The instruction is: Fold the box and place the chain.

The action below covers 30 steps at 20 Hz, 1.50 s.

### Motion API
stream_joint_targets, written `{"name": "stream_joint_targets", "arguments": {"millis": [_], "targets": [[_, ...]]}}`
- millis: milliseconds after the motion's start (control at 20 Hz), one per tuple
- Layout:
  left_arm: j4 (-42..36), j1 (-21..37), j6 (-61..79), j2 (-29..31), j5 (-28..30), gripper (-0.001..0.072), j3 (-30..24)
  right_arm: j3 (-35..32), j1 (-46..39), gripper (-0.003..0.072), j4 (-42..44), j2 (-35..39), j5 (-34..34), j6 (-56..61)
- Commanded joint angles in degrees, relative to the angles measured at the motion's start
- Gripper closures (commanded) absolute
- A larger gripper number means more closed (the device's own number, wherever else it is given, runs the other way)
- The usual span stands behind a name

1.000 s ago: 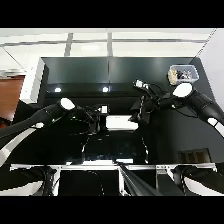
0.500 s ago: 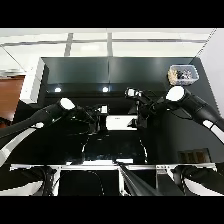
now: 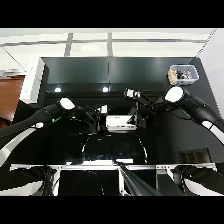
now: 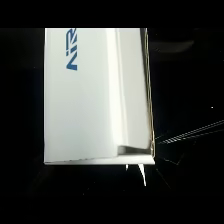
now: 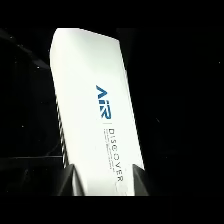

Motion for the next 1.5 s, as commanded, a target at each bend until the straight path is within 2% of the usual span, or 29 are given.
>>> {"name": "stream_joint_targets", "arguments": {"millis": [0, 1300, 1350, 1400, 1450], "targets": [[0.02, 0.04, -0.02, 0.00, -0.04, 0.0234, -0.04, -0.02, 0.09, 0.0372, 0.04, -0.07, 0.72, 0.85], [0.02, 0.04, -0.04, 0.00, -0.33, 0.0234, -0.04, -1.55, 2.16, 0.0369, -0.22, -0.11, -1.07, 0.85], [0.02, 0.04, -0.04, 0.00, -0.33, 0.0234, -0.04, -1.55, 2.16, 0.0358, -0.22, -0.11, -1.09, 0.85], [0.02, 0.04, -0.04, 0.00, -0.33, 0.0234, -0.04, -1.55, 2.16, 0.0291, -0.22, -0.11, -1.09, 0.85], [0.02, 0.04, -0.04, 0.00, -0.37, 0.0234, -0.04, -1.55, 2.16, 0.0292, -0.22, -0.11, -1.07, 0.87]]}}
